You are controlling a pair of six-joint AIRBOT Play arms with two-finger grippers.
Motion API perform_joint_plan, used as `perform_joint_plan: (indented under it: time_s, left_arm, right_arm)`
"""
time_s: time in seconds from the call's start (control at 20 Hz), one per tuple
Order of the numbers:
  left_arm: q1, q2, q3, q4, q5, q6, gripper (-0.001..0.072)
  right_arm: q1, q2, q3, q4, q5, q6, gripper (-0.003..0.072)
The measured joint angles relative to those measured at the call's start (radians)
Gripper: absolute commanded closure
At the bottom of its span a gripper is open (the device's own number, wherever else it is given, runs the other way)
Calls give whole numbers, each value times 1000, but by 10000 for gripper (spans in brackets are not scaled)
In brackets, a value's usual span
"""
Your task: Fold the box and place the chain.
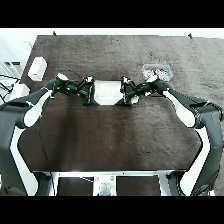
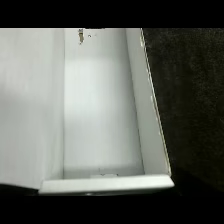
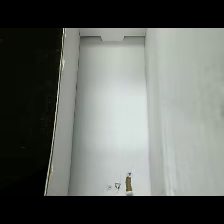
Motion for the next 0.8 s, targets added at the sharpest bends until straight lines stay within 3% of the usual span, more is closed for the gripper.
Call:
perform_joint_plan:
  time_s: [0.05,0.1,0.65,0.7,0.75,0.8]
  left_arm:
    - [0,0,0,0,-1,1,182]
    - [0,0,0,0,-4,2,182]
    - [-2,0,0,0,-2,1,182]
    - [-2,0,0,0,-2,1,182]
    - [-1,0,0,0,-2,1,182]
    - [-1,0,0,0,-2,1,182]
  right_arm:
    - [0,0,2,-3,5,-1,57]
    - [-3,2,2,-6,10,-3,-34]
    - [-93,108,6,-92,94,119,-33]
    - [-106,123,6,-95,108,126,-8]
    - [-118,138,6,-95,122,138,110]
    - [-127,153,6,-87,138,150,363]
